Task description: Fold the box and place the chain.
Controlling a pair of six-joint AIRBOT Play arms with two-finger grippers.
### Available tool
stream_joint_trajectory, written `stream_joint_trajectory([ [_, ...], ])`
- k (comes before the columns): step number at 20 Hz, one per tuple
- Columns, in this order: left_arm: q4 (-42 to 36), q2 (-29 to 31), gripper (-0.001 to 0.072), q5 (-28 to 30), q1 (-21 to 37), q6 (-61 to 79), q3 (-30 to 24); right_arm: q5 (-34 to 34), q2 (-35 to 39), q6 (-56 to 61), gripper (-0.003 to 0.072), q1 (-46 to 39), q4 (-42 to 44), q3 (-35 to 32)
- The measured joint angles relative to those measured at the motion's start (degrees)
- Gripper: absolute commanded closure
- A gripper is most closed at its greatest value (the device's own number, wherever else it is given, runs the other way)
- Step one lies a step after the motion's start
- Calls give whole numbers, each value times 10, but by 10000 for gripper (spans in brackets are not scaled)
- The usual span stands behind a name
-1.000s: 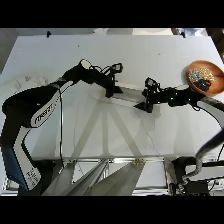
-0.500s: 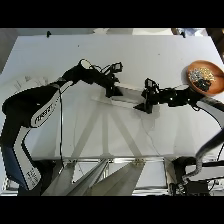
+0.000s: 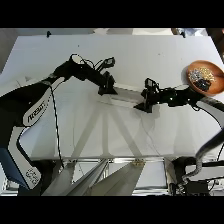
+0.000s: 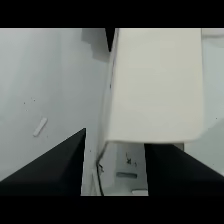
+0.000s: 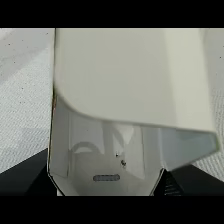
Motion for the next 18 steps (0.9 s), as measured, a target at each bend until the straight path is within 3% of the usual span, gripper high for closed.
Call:
stream_joint_trajectory([
  [6,7,3,312,-54,35,-25,0,1,0,0,139,0,0,0],
  [13,8,3,324,-138,49,-170,0,1,0,0,139,0,0,0],
  [14,8,3,439,-148,49,-199,0,1,0,0,139,0,0,0],
  [15,8,3,611,-158,49,-225,0,1,0,0,139,0,0,0],
  [16,8,3,692,-170,49,-242,0,1,0,0,139,0,0,0],
  [18,2,5,692,-200,49,-263,0,1,0,0,139,0,0,0],
])
